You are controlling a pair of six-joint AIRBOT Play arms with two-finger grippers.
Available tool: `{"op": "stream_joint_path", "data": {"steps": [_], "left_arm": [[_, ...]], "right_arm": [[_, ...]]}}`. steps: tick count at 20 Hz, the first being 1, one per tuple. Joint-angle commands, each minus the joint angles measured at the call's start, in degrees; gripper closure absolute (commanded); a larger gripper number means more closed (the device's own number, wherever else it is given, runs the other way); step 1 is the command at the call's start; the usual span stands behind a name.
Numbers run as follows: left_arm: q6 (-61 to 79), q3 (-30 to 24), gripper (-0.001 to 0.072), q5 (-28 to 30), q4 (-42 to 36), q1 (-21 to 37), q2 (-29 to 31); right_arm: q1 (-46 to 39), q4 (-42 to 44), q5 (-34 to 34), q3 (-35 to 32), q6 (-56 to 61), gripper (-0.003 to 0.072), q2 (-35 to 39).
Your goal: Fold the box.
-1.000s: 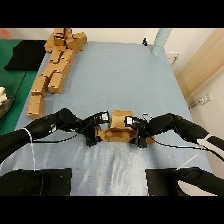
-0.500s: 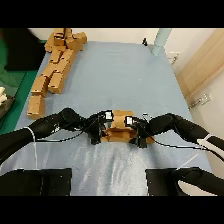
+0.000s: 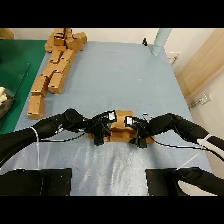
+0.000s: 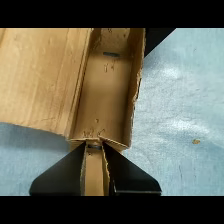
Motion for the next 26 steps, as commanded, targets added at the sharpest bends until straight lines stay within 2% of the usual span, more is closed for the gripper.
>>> {"op": "stream_joint_path", "data": {"steps": [1, 6, 11, 12, 13, 14, 23, 24, 26], "left_arm": [[0.13, 0.07, 0.0553, 0.11, -0.81, -0.24, -0.09], [0.24, 0.07, 0.0553, 2.64, -5.09, -1.38, -0.87], [1.20, 0.07, 0.0547, 2.95, -5.18, -2.03, -2.62], [1.20, 0.07, 0.0407, 2.86, -5.16, -2.03, -2.62], [1.20, 0.07, 0.0192, 2.82, -5.18, -2.03, -2.62], [1.18, 0.07, 0.0107, 2.84, -5.22, -2.03, -2.64], [0.96, 0.07, 0.0109, 2.45, -5.18, -1.99, -2.58], [0.22, 0.07, 0.0146, 2.43, -5.16, -1.97, -2.54], [-2.75, 0.07, 0.0668, 2.45, -2.80, -1.90, -1.64]], "right_arm": [[0.02, 0.02, 0.02, -0.04, 0.02, 0.0178, -0.02], [0.02, 0.04, 0.00, -0.04, 0.02, 0.0177, -0.02], [0.02, 0.02, 0.02, -0.04, 0.02, 0.0178, -0.02], [0.02, 0.02, 0.02, -0.04, 0.02, 0.0178, -0.02], [0.02, 0.02, 0.00, -0.04, 0.02, 0.0177, -0.02], [0.02, 0.02, 0.02, -0.04, 0.02, 0.0177, -0.02], [0.02, 0.02, 0.02, -0.04, 0.02, 0.0177, -0.02], [0.02, 0.02, 0.02, -0.04, 0.02, 0.0177, -0.02], [0.02, 0.02, 0.02, -0.04, 0.02, 0.0178, -0.02]]}}
